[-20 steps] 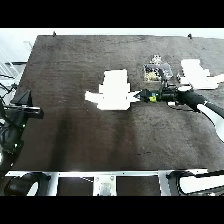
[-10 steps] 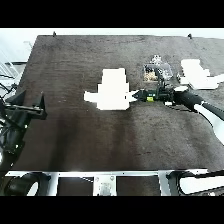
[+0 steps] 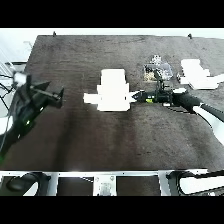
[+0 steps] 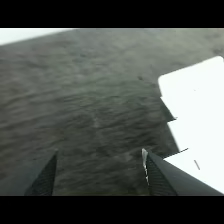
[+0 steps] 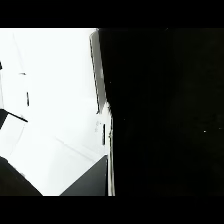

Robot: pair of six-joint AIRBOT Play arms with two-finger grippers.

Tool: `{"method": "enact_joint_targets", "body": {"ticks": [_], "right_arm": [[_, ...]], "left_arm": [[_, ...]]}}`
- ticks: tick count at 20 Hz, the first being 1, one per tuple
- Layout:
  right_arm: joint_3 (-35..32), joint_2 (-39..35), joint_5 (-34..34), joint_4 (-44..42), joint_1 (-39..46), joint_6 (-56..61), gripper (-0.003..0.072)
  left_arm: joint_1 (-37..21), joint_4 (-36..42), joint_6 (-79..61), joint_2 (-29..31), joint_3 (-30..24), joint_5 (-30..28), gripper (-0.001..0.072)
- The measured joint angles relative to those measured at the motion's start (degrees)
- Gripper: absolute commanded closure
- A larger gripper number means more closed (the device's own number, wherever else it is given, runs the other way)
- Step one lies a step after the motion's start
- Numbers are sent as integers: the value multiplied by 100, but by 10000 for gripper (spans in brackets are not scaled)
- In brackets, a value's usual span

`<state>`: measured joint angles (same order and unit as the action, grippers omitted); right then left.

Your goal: Fold the box and place the chain.

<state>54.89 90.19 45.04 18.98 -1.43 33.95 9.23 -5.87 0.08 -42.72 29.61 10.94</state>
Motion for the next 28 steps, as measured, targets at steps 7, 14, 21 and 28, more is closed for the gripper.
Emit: {"method": "enact_joint_targets", "body": {"ticks": [7, 14, 21, 28], "right_arm": [[-11, 0, -221, -101, 0, -162, 678], [-111, 0, -337, -284, -168, -221, 678], [-146, 0, -372, -433, -245, -267, 678], [-149, 0, -369, -490, -282, -293, 678]], "left_arm": [[2, -1185, 1386, -3010, 2638, 1604, 104], [2, -3364, 3939, -5346, 5807, 4105, 103], [2, -4013, 5001, -7014, 7971, 5753, 103], [0, -3877, 5014, -7785, 8546, 6024, 104]]}}
